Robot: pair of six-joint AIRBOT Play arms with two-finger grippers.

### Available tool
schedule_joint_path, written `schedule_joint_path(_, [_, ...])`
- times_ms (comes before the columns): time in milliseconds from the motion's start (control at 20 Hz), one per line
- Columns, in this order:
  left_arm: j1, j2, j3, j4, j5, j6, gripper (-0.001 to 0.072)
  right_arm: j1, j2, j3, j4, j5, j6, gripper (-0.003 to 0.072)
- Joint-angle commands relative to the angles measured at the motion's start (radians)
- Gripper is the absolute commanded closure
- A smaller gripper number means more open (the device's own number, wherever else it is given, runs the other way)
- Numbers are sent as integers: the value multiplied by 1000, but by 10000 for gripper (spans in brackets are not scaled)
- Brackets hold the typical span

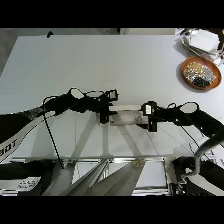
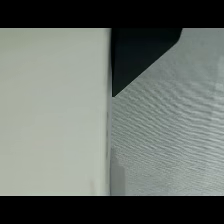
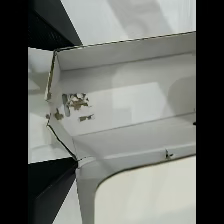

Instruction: Fold the box and place the chain.

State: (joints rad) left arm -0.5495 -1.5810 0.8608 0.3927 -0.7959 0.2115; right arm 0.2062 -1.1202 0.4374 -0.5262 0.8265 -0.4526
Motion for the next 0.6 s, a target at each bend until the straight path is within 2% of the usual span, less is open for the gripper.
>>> schedule_joint_path(0, [-1,-1,-1,-3,6,-2,699,-1,-31,0,-17,20,10,42])
schedule_joint_path(400, [-1,-1,0,-3,6,-2,699,0,-135,5,116,15,-104,44])
schedule_joint_path(550, [-1,-1,-1,-3,6,-2,699,0,-175,24,116,0,-106,52])
